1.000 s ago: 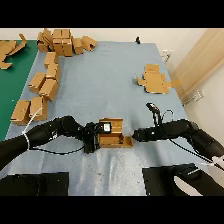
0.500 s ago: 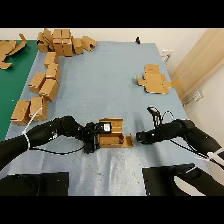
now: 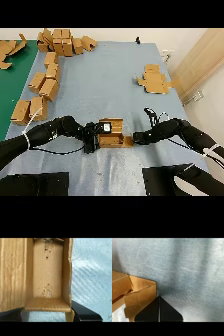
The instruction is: Fold the box.
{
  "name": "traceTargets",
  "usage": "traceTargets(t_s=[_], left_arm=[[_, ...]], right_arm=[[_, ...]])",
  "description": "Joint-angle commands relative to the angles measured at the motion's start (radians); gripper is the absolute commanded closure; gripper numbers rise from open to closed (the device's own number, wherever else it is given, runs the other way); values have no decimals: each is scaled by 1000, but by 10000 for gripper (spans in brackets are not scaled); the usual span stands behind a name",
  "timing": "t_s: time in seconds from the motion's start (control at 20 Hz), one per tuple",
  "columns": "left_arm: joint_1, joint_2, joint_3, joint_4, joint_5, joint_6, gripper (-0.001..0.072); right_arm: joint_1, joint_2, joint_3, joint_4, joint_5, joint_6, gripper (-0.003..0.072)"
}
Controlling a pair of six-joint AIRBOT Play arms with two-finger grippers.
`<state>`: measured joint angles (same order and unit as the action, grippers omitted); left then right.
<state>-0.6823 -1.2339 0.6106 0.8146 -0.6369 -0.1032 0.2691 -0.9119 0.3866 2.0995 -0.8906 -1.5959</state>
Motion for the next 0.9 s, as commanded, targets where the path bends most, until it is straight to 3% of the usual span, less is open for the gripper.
traceTargets(t_s=[0.0,0.85], left_arm=[[0,0,1,0,0,0,184],[0,0,1,0,0,0,184]], right_arm=[[1,-5,0,41,0,-22,686],[1,-3,0,80,-8,-47,685]])
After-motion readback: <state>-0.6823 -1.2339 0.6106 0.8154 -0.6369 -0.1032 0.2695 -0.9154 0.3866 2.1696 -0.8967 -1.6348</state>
